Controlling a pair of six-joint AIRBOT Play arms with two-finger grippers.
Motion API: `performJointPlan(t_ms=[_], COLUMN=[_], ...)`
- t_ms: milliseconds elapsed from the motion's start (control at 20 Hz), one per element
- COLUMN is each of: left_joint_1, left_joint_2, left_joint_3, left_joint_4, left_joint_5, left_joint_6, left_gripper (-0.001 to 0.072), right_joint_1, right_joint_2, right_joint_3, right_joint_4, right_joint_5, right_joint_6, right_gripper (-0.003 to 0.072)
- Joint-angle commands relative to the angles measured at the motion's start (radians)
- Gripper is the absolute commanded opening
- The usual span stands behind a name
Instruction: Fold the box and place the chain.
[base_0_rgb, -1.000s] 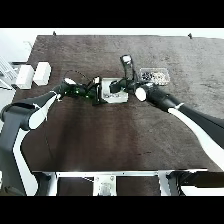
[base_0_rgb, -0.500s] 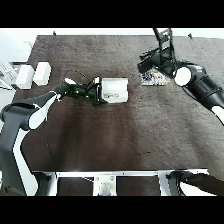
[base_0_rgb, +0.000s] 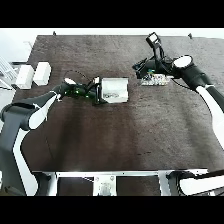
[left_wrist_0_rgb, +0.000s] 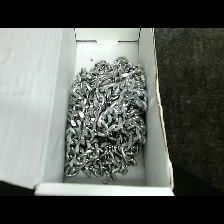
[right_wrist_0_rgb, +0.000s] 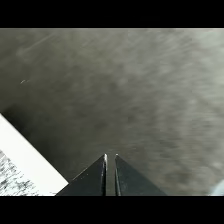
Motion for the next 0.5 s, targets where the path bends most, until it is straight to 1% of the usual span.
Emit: performJointPlan(t_ms=[0,100,200,350,450], left_joint_1=[0.000,0.001,0.000,0.001,0.000], left_joint_2=[0.000,0.000,0.000,0.000,0.000], left_joint_3=[0.000,0.000,0.000,0.000,0.000], left_joint_4=[0.000,0.000,0.000,0.000,0.000], left_joint_5=[0.000,0.000,0.000,0.001,0.000], left_joint_6=[0.000,0.000,0.000,0.000,0.000], left_gripper=[0.0279,0.0279,0.0278,0.0279,0.0278], right_joint_1=[-0.019,-0.014,-0.007,-0.006,-0.002], right_joint_2=[-0.141,-0.195,-0.223,-0.225,-0.225], right_joint_3=[0.084,0.132,0.163,0.167,0.167], right_joint_4=[0.146,0.155,0.154,0.154,0.149], right_joint_5=[0.183,0.243,0.299,0.386,0.477], right_joint_6=[-0.146,-0.146,-0.147,-0.145,-0.139], right_gripper=[0.0075,0.0074,0.0098,0.0097,0.0098])
